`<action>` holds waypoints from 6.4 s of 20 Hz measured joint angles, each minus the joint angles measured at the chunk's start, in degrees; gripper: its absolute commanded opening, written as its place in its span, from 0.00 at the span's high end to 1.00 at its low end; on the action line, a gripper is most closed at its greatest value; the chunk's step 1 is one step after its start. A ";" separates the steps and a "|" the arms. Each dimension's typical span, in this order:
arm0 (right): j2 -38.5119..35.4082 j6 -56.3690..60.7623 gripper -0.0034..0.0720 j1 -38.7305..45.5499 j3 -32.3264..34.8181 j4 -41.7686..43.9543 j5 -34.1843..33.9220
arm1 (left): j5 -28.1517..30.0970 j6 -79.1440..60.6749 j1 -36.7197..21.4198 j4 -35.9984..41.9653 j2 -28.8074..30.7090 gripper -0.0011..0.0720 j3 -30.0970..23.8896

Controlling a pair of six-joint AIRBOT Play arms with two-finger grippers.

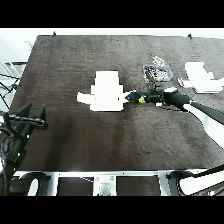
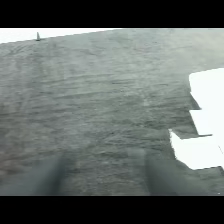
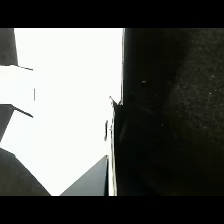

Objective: Fold the box and place the chain.

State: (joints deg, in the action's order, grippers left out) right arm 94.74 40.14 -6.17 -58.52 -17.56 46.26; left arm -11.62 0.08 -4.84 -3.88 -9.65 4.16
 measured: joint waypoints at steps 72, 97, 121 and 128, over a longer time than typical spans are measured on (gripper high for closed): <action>-0.31 -7.89 0.94 -3.13 3.02 1.92 -6.93 | -69.29 46.23 10.56 -28.44 -119.45 0.68 111.73; -6.54 -7.98 0.54 15.93 3.58 1.92 1.51 | -72.37 -1.25 10.82 -18.40 -112.52 0.97 99.71; -7.78 -19.50 0.38 15.54 5.40 1.95 7.50 | -57.48 -19.41 12.26 -19.12 -110.55 0.96 89.83; -16.09 -27.50 0.38 8.96 5.81 -3.91 13.29 | -57.40 -19.41 12.28 -19.17 -110.55 0.96 89.83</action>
State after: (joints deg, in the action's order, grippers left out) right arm 78.65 12.64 2.79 -52.71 -21.47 59.55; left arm -69.01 -19.33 7.44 -23.05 -120.20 94.00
